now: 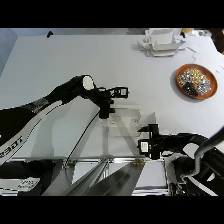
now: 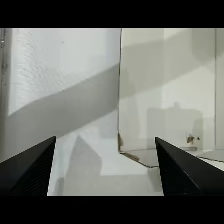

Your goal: Fold the box and place the chain.

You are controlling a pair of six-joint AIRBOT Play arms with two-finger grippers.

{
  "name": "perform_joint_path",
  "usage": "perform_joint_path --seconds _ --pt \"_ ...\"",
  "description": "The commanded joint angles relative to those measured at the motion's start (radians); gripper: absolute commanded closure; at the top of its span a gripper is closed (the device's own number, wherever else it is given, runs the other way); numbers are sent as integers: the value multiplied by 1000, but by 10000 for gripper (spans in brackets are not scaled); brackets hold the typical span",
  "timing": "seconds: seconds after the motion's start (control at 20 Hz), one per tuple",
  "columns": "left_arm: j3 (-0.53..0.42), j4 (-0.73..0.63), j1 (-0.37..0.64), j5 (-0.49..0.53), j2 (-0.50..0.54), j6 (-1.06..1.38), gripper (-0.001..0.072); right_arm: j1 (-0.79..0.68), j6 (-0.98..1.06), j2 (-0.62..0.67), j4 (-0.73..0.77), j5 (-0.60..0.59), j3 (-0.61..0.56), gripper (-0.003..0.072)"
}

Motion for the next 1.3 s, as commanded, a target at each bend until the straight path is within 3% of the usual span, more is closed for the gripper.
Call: perform_joint_path --seconds 0.0,0.2,0.55,0.75,1.05,1.25 --pt "0 0 0 0 0 0 697 8 20 -97 -10 -172 -10 -8" --pt "0 0 0 0 0 0 697 5 19 -166 -10 -207 37 -6" --pt "0 0 0 0 0 0 697 -181 6 -166 17 -168 69 -5" --pt "0 0 0 0 0 0 697 -257 -150 -180 129 -167 80 -5" --pt "0 0 0 0 0 0 697 -266 -206 -305 215 -137 139 -5" --pt "0 0 0 0 0 0 697 -266 -206 -298 201 -121 166 -5"
